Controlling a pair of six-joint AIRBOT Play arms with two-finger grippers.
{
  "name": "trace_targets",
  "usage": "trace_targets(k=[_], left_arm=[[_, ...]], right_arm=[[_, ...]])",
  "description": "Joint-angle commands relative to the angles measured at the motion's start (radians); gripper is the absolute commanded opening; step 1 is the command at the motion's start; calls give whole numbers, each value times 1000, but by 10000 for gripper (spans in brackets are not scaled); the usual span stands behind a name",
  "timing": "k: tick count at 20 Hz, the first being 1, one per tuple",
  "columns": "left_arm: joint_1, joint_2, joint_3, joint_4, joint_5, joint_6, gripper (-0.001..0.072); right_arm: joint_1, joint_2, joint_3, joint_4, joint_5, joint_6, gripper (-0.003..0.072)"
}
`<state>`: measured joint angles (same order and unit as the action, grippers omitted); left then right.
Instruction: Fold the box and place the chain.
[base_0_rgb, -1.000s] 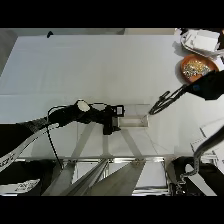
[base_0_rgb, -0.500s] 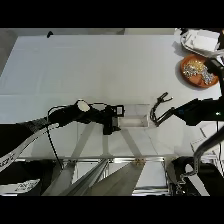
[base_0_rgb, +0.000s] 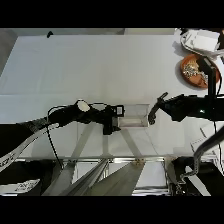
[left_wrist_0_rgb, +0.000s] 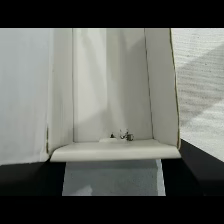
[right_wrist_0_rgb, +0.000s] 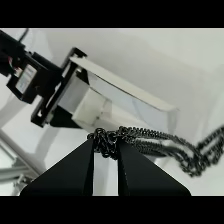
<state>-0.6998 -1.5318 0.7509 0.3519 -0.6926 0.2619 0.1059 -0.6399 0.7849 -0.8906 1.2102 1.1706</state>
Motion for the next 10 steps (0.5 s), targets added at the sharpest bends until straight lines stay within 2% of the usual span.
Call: trace_targets(k=[1,6,10], left_arm=[[0,1,0,0,0,0,314],[0,1,0,0,0,0,314],[0,1,0,0,0,0,314]], right_arm=[[136,-52,-4,0,-106,0,10],[316,-240,-4,-70,-135,4,10],[365,-283,-4,-78,-133,4,10]])
